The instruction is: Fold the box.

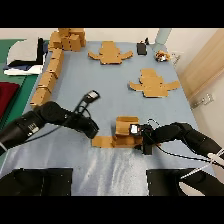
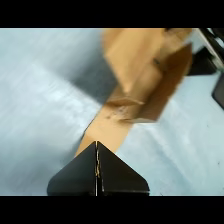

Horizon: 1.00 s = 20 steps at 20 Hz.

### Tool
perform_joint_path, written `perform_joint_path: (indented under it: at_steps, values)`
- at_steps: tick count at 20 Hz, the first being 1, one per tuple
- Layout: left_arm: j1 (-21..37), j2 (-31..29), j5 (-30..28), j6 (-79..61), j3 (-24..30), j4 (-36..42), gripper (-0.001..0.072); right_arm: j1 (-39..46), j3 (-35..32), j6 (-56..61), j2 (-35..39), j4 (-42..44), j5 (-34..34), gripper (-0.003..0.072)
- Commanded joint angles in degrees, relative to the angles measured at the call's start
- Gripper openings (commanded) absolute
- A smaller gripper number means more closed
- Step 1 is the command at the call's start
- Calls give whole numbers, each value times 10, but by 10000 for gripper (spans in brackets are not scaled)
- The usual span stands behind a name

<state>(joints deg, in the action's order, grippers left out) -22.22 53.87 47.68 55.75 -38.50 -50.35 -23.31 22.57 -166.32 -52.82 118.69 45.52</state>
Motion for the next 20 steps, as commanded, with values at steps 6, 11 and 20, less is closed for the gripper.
perform_joint_path:
  at_steps: [6, 11, 20]
  values:
    - [96, 49, 104, 240, 48, -9, 13, 0, 0, 0, 0, 0, 0, 483]
    - [15, 128, 14, 201, 54, 71, 13, 0, 0, 0, 0, 0, 0, 483]
    - [-61, 154, -31, 161, 54, 123, 13, 0, 0, 0, 0, 0, 0, 482]
